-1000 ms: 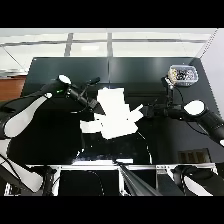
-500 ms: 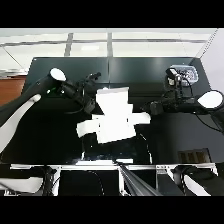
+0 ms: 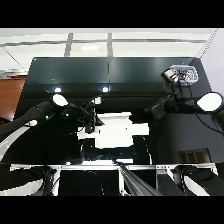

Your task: Fold the box and place the chain.

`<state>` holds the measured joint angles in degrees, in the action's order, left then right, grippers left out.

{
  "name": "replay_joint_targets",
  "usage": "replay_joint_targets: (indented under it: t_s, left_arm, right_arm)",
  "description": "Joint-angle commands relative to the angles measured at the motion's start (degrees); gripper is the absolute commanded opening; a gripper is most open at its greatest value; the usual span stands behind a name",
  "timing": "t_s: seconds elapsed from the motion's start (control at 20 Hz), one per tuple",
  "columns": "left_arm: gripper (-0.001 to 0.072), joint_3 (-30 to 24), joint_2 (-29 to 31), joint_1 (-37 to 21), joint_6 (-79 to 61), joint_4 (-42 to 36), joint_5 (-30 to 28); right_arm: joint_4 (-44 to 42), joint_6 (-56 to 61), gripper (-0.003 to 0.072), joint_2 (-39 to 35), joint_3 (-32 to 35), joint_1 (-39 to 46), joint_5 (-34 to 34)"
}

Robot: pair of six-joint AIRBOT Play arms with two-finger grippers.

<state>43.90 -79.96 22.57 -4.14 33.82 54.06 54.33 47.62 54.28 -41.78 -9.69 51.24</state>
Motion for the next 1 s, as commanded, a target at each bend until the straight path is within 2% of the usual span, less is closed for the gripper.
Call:
replay_joint_targets:
  t_s: [0.0,0.05,0.1,0.25,0.45,0.55,0.65,0.8,0.95]
  left_arm:
    - [0.0026,-0.92,-0.52,0.94,-5.7,-0.02,-10.93]
    - [0.0026,-0.83,-0.76,0.92,-5.7,-0.02,-12.0]
    - [0.0027,-0.74,-1.16,0.94,-5.68,-0.02,-11.8]
    - [0.0026,-0.7,-1.53,0.94,-5.75,0.24,-10.6]
    - [0.0027,-0.68,-1.53,0.94,-5.73,0.22,-10.49]
    - [0.0027,-0.68,-1.53,0.94,-5.75,0.22,-10.49]
    - [0.0027,-0.68,-1.53,0.94,-5.77,0.22,-10.56]
    - [0.0026,-0.68,-1.53,0.94,-5.77,0.22,-10.51]
    - [0.0026,-0.68,-1.53,0.96,-6.16,0.22,-10.51]
  right_arm:
    - [0.94,-8.24,0.0594,0.0,4.76,-3.37,-4.33]
    - [0.83,-8.26,0.0595,0.02,5.9,-4.7,-6.16]
    - [0.81,-8.31,0.0695,0.02,7.08,-6.25,-8.35]
    - [0.94,-15.65,0.0698,0.44,8.61,-10.78,-9.66]
    - [1.25,-32.79,0.0696,2.23,8.61,-15.85,-7.02]
    - [1.42,-35.52,0.0696,4.44,8.61,-17.09,-3.3]
    - [1.44,-37.44,0.0695,6.45,8.61,-19.23,-2.49]
    - [0.7,-38.05,0.0688,8.7,8.61,-21.97,-4.39]
    - [-4.5,-38.05,0.0689,11.17,8.61,-24.11,-11.41]
